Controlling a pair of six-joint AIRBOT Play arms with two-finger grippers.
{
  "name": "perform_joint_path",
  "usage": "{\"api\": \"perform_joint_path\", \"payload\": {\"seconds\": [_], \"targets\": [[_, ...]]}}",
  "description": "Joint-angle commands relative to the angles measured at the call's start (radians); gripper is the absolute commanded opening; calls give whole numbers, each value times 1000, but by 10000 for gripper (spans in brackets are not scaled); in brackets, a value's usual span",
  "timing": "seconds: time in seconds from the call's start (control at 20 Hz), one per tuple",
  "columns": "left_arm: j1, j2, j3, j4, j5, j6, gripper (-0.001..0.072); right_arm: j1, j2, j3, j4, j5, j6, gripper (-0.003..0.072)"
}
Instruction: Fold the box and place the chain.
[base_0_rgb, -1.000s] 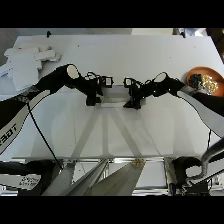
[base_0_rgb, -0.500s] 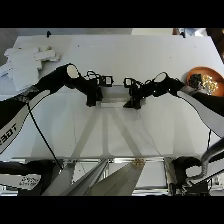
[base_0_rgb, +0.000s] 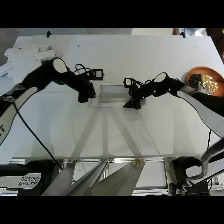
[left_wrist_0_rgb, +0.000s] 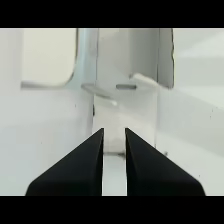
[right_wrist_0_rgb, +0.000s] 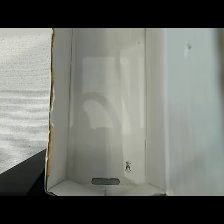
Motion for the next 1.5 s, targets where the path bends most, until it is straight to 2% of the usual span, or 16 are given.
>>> {"api": "perform_joint_path", "payload": {"seconds": [0.0, 0.15, 0.25, 0.35, 0.55, 0.7, 1.05, 1.15, 1.35, 1.4, 1.45], "targets": [[68, 61, 0, 0, -61, 0, 145, 1, -1, 0, 1, 0, 0, 398], [110, 83, 0, 1, -100, -24, 135, 1, 0, 0, 1, 0, 0, 398], [116, 82, -18, 5, -88, -94, 133, 1, -1, 0, 0, 0, 0, 398], [110, 82, -74, -1, -39, -183, 8, 1, -1, 0, 0, 0, 0, 398], [92, 82, -240, -21, 116, -449, 9, 1, -1, 0, 1, 0, 0, 398], [79, 82, -312, -90, 190, -548, 8, 1, 0, 0, 1, 0, 0, 398], [14, 52, -330, -147, 297, -612, 22, 1, -1, 0, 1, 0, 0, 398], [16, 52, -330, -150, 318, -635, 79, 1, 0, 0, 0, 0, 0, 398], [29, 60, -330, -124, 325, -646, 67, 1, -1, 0, 0, 0, 0, 398], [35, 66, -330, -111, 324, -645, 22, 1, 0, 0, 1, 0, 0, 398], [43, 73, -330, -101, 319, -646, 11, 1, 0, 0, 0, 0, 0, 398]]}}
